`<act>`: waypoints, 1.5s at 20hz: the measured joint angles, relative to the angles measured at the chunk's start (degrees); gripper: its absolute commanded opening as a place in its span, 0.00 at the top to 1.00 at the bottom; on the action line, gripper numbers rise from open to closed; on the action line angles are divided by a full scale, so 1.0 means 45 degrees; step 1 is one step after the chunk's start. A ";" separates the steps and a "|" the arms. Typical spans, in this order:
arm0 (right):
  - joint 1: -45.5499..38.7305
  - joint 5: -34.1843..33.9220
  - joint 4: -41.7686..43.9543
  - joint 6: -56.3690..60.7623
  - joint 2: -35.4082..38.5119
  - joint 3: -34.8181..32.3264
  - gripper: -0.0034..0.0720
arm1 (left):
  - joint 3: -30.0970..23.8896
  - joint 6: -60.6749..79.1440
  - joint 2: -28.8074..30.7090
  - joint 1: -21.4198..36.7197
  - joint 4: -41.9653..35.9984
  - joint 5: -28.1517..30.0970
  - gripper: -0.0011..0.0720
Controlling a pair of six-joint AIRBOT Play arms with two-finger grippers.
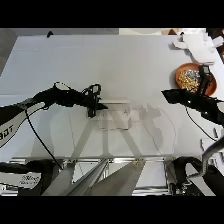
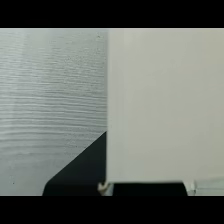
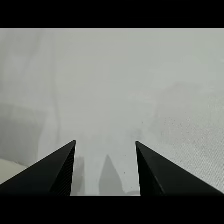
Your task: Fold the box and place the chain.
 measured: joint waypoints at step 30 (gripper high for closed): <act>0.6096 0.3167 -0.0607 -1.2148 -0.0379 -0.0325 0.16 | -0.0005 0.0015 -0.0015 0.0000 0.0083 0.0019 0.97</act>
